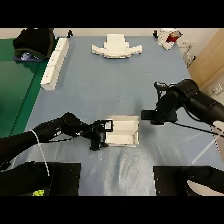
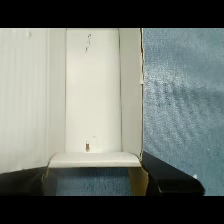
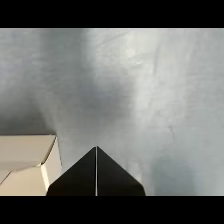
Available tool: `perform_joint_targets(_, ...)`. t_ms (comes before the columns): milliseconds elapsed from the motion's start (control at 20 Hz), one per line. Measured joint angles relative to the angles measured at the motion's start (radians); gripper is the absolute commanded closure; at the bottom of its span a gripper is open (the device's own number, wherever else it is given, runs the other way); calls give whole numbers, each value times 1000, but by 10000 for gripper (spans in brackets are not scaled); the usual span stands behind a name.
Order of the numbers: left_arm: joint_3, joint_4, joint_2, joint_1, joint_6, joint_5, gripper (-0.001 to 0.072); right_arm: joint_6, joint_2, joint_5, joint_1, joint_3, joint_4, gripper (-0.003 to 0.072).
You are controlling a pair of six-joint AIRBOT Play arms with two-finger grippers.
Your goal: Fold the box.
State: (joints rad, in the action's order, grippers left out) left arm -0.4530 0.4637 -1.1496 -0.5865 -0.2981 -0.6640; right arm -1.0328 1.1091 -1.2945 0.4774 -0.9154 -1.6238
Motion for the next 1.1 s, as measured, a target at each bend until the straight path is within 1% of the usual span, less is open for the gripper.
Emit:
perform_joint_targets(100, 0, 0, 0, 0, 0, 0, 210, -135, 58, 38, -116, -1, -140, 682)
perform_joint_targets(200, 0, 0, 0, 0, 0, 0, 210, -299, 135, 64, -221, -1, -350, 682)
perform_joint_targets(300, 0, 0, 0, 0, 0, 0, 210, -447, 212, 63, -294, -2, -544, 682)
perform_joint_targets(350, 0, 0, 0, 0, 0, 0, 210, -521, 253, 55, -320, -4, -638, 683)
perform_joint_targets(450, 0, 0, 0, 0, 0, 0, 210, -649, 322, -4, -348, -6, -787, 683)
perform_joint_targets(550, 0, 0, 0, 0, 0, 0, 210, -765, 372, -71, -362, -8, -896, 683)
perform_joint_targets(650, 0, 0, 0, 0, 0, 0, 210, -863, 399, -142, -363, -10, -969, 683)
perform_joint_targets(850, 0, 0, 0, 0, 0, 0, 210, -1001, 411, -235, -326, -5, -1023, 683)
perform_joint_targets(1000, 0, 0, 0, 0, 0, 0, 210, -1088, 375, -240, -262, 23, -1027, 683)
perform_joint_targets(1100, 0, 0, 0, 0, 0, 0, 210, -1136, 327, -195, -214, 55, -1025, 683)
